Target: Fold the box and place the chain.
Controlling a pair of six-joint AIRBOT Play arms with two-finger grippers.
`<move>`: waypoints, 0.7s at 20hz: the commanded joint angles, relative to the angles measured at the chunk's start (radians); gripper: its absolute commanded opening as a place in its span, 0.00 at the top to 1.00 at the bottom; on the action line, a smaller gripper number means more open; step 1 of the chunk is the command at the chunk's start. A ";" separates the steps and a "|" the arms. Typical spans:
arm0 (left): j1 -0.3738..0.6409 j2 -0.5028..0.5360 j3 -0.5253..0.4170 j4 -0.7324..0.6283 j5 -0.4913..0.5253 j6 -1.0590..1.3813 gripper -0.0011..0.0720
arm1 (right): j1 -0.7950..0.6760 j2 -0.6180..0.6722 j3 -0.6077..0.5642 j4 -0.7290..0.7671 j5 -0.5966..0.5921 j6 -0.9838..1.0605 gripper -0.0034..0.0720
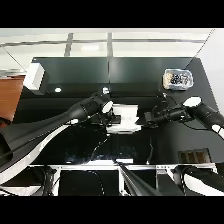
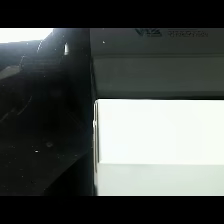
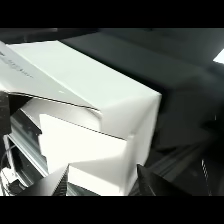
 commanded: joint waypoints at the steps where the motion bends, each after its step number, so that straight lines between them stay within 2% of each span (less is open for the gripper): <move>1: 0.001 0.000 0.000 0.000 0.000 0.000 0.95 | 0.086 0.000 0.032 -0.042 -0.046 0.098 0.36; 2: 0.001 0.000 0.000 0.000 0.000 0.000 0.95 | 0.110 0.000 0.053 -0.074 -0.050 0.138 0.40; 7: 0.001 0.000 0.000 0.000 0.000 0.000 0.95 | 0.225 0.000 0.171 -0.369 -0.061 0.423 0.40; 14: 0.001 0.000 0.000 0.000 0.000 0.000 0.95 | 0.459 -0.023 0.250 -0.694 -0.128 0.768 0.41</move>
